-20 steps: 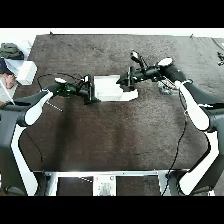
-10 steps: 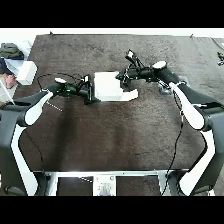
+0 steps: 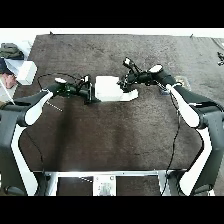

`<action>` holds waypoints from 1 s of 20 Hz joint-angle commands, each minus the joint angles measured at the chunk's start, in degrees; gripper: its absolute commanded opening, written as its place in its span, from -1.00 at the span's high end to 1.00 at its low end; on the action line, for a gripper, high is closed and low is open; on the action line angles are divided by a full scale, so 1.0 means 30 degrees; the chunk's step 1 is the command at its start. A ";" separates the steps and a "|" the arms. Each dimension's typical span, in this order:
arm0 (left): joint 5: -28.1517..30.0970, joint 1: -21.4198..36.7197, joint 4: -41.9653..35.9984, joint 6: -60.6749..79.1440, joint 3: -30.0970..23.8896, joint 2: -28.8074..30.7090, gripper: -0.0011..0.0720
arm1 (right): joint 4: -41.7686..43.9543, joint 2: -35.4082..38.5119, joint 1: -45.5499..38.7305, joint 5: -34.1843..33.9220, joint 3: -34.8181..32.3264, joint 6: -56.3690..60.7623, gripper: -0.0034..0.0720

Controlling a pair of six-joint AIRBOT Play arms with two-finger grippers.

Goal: Fold the box and place the chain.

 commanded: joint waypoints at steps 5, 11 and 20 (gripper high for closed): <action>0.0058 -0.0007 0.0000 0.0015 0.0007 -0.0007 0.33 | -0.0386 0.0488 0.0015 0.0211 0.0044 0.0306 0.92; 0.0058 -0.0007 0.0000 0.0007 0.0007 -0.0007 0.33 | -0.2623 0.3118 -0.0321 0.1494 0.0036 0.0459 0.65; 0.0066 -0.0007 0.0000 0.0015 0.0007 -0.0007 0.33 | -0.8094 0.3512 -0.0007 0.3861 -0.1413 0.0860 -0.65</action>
